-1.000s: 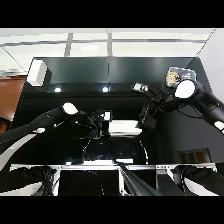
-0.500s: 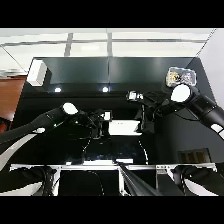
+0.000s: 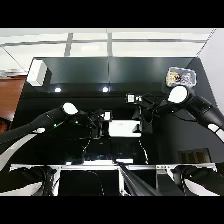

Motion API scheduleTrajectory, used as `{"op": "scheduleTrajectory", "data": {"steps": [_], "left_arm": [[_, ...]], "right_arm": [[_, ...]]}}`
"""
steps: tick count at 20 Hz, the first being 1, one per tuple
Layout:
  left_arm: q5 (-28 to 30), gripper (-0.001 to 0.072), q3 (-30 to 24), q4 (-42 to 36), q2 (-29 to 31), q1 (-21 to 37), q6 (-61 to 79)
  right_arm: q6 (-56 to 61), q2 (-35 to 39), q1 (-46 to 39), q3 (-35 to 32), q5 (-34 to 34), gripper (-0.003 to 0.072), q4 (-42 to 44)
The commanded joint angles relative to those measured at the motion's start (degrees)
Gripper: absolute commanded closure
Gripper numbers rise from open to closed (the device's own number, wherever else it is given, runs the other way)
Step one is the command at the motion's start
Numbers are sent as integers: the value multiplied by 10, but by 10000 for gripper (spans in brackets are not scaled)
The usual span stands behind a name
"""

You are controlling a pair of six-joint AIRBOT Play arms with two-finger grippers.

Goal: Fold the box and place the chain.

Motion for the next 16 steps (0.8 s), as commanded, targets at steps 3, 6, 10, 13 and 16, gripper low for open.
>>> {"op": "scheduleTrajectory", "data": {"steps": [3,6,10,13,16], "left_arm": [[0,206,0,0,0,0,0],[0,206,0,0,0,0,0],[0,206,0,0,0,0,0],[0,206,0,0,0,0,0],[0,206,0,0,0,0,0]], "right_arm": [[-43,-1,23,-17,-32,-26,-7],[-50,-1,26,-17,-44,-25,-9],[-49,-1,26,-17,-53,-24,-9],[-49,-1,26,-16,-55,144,-8],[-44,5,26,-16,-55,327,-8]]}}
